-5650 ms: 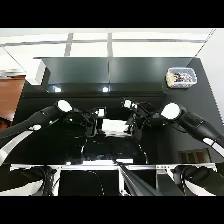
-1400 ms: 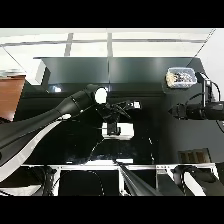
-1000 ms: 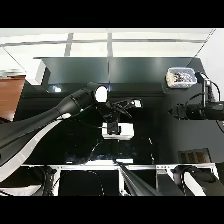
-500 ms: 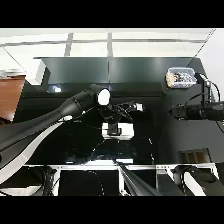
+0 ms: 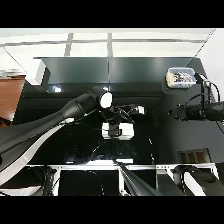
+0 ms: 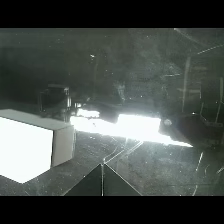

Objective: Fold the box and place the chain.

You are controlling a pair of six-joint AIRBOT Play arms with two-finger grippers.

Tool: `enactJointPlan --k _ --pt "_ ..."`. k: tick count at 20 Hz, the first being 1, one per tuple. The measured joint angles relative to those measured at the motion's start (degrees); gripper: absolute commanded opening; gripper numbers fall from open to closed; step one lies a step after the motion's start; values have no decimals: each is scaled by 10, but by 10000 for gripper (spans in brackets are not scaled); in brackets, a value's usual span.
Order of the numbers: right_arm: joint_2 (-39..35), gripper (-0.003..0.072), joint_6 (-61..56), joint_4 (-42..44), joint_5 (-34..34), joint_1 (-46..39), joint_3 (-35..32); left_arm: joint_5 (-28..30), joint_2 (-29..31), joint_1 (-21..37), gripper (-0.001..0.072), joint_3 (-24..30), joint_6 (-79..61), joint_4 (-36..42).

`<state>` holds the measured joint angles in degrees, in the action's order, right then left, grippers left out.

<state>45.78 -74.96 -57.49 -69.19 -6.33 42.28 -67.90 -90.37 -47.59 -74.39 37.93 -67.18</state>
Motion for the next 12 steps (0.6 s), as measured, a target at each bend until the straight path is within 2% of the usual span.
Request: enactJointPlan --k 11,12 --pt "0 17 0 0 0 0 0 20 -23 -15 705 0 3 -5" --pt "0 17 0 0 0 0 0 23 -29 -19 684 0 12 -11"
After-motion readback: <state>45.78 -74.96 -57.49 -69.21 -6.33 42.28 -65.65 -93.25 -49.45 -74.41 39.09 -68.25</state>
